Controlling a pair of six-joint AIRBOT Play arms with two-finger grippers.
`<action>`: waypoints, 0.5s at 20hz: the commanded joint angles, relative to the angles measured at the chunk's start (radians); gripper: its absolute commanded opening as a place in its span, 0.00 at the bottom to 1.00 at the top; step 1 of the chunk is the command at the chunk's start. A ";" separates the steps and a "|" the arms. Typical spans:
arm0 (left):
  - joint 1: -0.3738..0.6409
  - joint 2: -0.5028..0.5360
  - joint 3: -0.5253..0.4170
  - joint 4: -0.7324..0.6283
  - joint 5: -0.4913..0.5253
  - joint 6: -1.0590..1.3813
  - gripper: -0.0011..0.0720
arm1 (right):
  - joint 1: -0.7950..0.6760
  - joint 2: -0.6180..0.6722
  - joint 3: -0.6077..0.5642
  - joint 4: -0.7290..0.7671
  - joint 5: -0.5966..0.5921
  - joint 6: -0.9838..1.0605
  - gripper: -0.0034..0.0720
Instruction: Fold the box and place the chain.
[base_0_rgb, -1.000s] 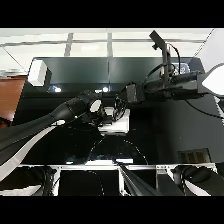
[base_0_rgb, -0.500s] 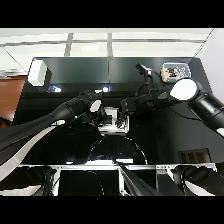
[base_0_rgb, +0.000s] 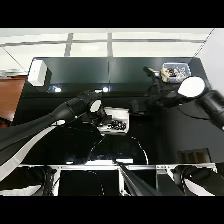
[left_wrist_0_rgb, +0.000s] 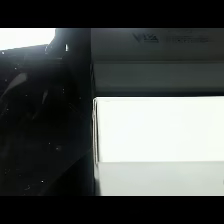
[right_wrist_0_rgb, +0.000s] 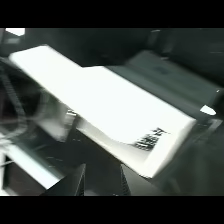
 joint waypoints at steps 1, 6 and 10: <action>0.001 -0.001 0.000 0.000 0.023 -0.001 0.05 | -0.130 0.077 -0.001 -0.243 0.113 -0.013 0.40; -0.002 -0.002 0.001 -0.034 0.089 -0.197 0.05 | -0.249 0.108 -0.001 -0.361 0.124 -0.055 0.40; 0.012 0.002 0.050 -0.049 0.022 -0.174 0.82 | -0.249 0.108 -0.008 -0.360 0.093 -0.063 0.40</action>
